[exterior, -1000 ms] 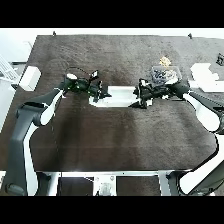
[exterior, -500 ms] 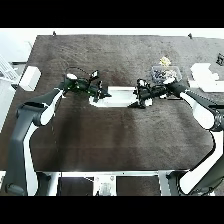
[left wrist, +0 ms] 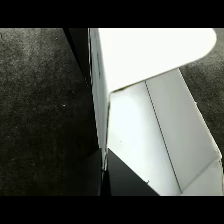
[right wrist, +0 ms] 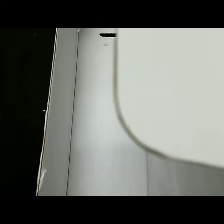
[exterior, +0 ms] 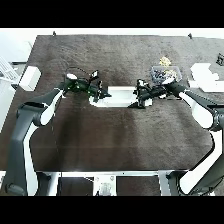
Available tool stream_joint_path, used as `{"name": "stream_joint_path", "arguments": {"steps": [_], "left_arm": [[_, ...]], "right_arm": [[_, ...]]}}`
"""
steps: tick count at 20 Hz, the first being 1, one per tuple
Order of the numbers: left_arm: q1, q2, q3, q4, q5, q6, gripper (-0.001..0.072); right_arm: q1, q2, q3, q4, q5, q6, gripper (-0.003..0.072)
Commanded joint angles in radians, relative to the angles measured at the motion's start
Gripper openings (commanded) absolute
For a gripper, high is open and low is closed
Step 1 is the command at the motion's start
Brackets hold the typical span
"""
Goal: Fold the box and place the chain.
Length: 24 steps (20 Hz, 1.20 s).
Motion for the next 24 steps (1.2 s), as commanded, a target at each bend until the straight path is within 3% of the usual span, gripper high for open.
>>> {"name": "stream_joint_path", "arguments": {"steps": [1, 12, 14, 24], "left_arm": [[0.001, 0.0, 0.0, 0.0, 0.0, 0.0, 0.0023], [0.001, 0.0, 0.0, 0.0, 0.0, 0.0, 0.0024], [0.001, 0.0, 0.0, 0.0, 0.0, 0.0, 0.0023], [0.001, 0.0, 0.0, 0.0, 0.0, 0.0, 0.0023]], "right_arm": [[0.001, -0.001, 0.001, -0.003, 0.001, 0.017, 0.0701], [0.001, -0.006, 0.001, -0.007, 0.001, 0.017, 0.0658], [0.001, -0.006, 0.001, -0.008, 0.002, 0.016, 0.0591], [0.001, -0.006, 0.001, -0.008, 0.001, 0.014, 0.0592]]}}
